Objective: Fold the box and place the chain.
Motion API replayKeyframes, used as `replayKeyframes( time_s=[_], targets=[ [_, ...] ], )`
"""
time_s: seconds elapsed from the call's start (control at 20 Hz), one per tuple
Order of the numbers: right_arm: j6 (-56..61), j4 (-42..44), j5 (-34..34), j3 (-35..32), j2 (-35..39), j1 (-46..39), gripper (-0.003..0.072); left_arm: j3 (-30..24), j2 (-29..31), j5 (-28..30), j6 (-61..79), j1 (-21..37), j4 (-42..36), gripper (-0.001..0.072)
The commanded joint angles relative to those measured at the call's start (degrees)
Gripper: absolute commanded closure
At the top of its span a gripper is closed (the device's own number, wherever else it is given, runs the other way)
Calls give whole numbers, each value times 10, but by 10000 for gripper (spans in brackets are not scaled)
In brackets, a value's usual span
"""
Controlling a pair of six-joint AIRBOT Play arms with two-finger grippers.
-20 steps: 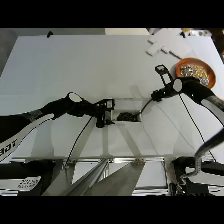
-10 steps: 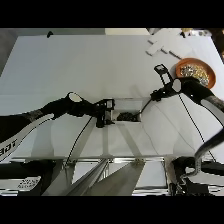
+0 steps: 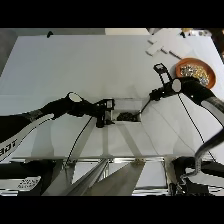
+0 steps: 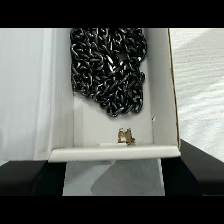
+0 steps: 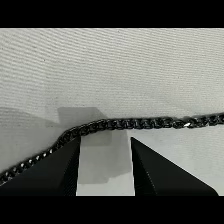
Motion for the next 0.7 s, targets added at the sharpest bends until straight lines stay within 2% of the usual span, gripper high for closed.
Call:
replayKeyframes(
  time_s=[0.0, 0.25, 0.5, 0.65],
  targets=[
    [13, 0, -7, 0, -3, 1, 369, 0, 0, 0, 0, 0, 0, 677],
    [13, -4, -20, 1, -28, 1, 371, 0, 0, 0, 0, 0, 0, 677],
    [14, 0, -27, 1, -32, 1, 405, 0, 0, 0, 0, 0, 0, 677],
    [12, -1, -12, 1, -32, 1, 654, 0, 0, 0, 0, 0, 0, 677]
  ],
)
